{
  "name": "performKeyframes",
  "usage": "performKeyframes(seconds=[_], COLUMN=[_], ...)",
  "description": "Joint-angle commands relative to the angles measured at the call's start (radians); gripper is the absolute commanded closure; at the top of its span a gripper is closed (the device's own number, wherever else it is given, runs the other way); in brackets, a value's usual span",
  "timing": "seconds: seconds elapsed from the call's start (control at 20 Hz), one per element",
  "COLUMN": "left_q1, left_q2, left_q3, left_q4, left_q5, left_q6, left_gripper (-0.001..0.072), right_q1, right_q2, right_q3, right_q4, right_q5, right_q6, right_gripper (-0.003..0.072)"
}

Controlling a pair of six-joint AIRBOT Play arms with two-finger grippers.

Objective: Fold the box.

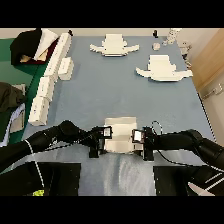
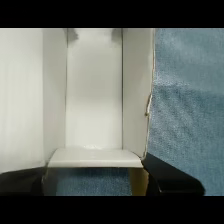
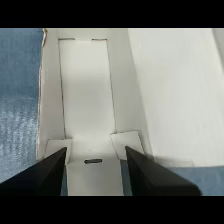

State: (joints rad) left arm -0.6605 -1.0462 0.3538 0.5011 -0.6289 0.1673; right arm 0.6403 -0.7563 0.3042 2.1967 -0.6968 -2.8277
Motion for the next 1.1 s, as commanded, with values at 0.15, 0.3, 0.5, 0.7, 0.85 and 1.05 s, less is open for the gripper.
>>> performKeyframes(seconds=[0.15,0.3,0.5,0.7,0.85,1.05], left_q1=[0.0,0.0,0.0,0.0,0.0,0.0], left_q2=[0.0,0.0,0.0,0.0,0.0,0.0], left_q3=[0.0,0.0,0.0,0.0,0.0,0.0], left_q4=[0.0,0.0,0.0,0.0,0.0,0.0], left_q5=[0.0,0.0,0.0,0.0,0.0,0.0], left_q6=[0.0,0.0,0.0,0.0,0.0,0.0], left_gripper=[0.0255,0.0255,0.0255,0.0255,0.0255,0.0255], right_q1=[0.003,0.001,0.001,-0.011,-0.13,-0.475], right_q2=[-0.009,0.012,0.086,0.158,0.159,0.082], right_q3=[0.0,0.013,0.071,0.141,0.167,0.161], right_q4=[-0.002,-0.085,-0.454,-0.879,-1.033,-0.673], right_q5=[0.007,-0.056,-0.207,-0.303,-0.448,-0.533], right_q6=[0.0,0.127,0.659,1.228,1.592,1.471], right_gripper=[0.0106,0.0447,0.0682,0.0682,0.0683,0.0684])
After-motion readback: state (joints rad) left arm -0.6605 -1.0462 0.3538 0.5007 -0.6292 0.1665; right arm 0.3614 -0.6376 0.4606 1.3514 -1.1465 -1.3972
